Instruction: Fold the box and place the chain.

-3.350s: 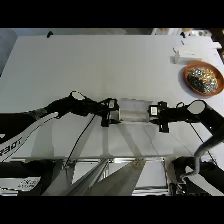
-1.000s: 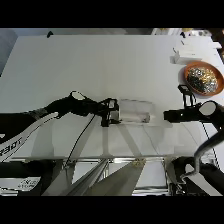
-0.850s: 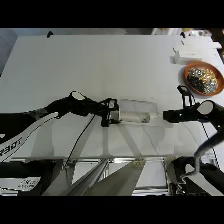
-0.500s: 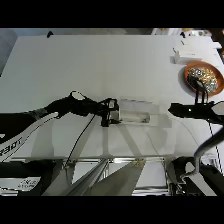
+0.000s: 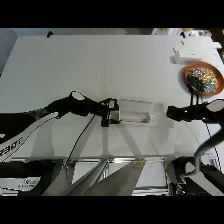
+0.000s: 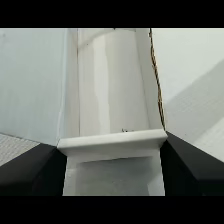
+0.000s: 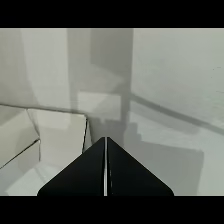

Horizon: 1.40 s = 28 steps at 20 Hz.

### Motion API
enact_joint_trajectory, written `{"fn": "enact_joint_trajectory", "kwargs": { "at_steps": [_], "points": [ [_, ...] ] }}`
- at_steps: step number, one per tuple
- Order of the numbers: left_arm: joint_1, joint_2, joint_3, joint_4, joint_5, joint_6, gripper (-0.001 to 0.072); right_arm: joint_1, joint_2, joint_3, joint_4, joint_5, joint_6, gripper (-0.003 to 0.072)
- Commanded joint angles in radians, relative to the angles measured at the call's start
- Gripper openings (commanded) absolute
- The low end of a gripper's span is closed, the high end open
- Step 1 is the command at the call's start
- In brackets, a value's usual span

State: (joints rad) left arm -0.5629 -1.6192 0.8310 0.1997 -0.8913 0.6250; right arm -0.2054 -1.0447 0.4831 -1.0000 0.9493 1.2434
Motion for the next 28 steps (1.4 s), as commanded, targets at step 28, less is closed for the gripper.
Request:
{"fn": "enact_joint_trajectory", "kwargs": {
  "at_steps": [28],
  "points": [
    [0.0,0.0,0.0,-0.002,0.0,0.0,0.0103,0.146,0.074,0.0,0.211,0.161,-0.128,0.0301]
  ]
}}
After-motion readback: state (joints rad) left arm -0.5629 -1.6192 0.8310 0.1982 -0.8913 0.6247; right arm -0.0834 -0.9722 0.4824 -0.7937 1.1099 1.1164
